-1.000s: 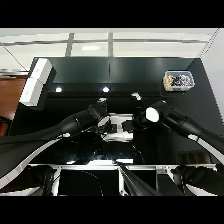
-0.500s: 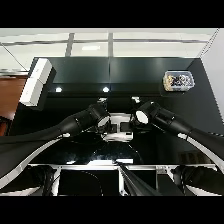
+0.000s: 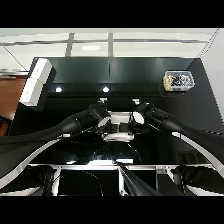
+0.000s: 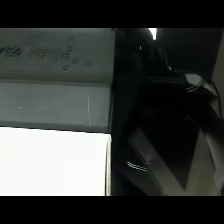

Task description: Fold the box and place the chain.

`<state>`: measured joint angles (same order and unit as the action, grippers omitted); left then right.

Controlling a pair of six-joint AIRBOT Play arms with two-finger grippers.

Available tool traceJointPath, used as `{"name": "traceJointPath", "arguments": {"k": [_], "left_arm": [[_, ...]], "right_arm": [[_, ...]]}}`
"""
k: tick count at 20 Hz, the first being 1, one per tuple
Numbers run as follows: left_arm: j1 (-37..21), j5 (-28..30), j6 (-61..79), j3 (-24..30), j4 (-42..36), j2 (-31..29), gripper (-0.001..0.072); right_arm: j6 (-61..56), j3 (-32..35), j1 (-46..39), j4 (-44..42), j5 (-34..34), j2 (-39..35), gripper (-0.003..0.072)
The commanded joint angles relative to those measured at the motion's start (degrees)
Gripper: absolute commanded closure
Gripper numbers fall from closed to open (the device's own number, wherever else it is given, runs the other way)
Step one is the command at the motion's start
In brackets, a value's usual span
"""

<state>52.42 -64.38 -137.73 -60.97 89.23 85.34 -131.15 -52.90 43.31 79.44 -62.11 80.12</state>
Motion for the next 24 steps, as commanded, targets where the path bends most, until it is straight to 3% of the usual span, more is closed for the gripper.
{"name": "traceJointPath", "arguments": {"k": [1,4,5,6,7,12,17,19,21,23,24], "left_arm": [[-0.02,-0.28,0.15,-0.02,0.11,0.02,0.0681],[-0.02,-0.22,0.15,-0.02,0.11,0.02,0.0681],[-0.02,-0.22,0.15,-0.02,0.11,0.02,0.0681],[-0.02,-0.22,0.15,-0.02,0.11,0.02,0.0681],[-0.02,-0.24,0.15,-0.02,0.11,0.02,0.0681],[-0.02,-0.42,0.15,0.0,0.11,0.02,0.0681],[-0.02,-0.46,0.15,0.0,0.13,0.02,0.0681],[-0.02,-0.61,0.15,0.0,0.13,0.02,0.0681],[-0.02,-0.59,0.15,0.0,0.11,0.02,0.0681],[-0.02,-0.59,0.15,0.0,0.13,0.02,0.0681],[-0.02,-0.59,0.15,0.0,0.11,0.02,0.0681]], "right_arm": [[-0.7,-0.02,0.15,-0.42,-0.09,0.28,0.0669],[-0.7,-0.02,0.15,-0.52,-0.13,0.28,0.0666],[-0.68,-0.02,0.13,-0.52,-0.11,0.28,0.0634],[-0.68,-0.04,0.13,-0.52,-0.24,0.26,0.0398],[-0.5,-0.04,0.13,-0.46,-0.7,0.2,0.0352],[4.39,-0.04,0.07,0.22,-0.63,-4.57,0.0352],[10.95,0.0,-0.57,3.56,-6.86,-19.23,0.0354],[10.73,0.26,-0.59,13.4,-8.87,-26.58,0.0354],[9.22,1.38,-0.59,30.25,-11.91,-31.67,0.0355],[8.79,4.33,-3.13,45.88,-14.56,-33.18,0.0357],[8.79,6.45,-6.16,49.53,-12.92,-33.11,0.0357]]}}
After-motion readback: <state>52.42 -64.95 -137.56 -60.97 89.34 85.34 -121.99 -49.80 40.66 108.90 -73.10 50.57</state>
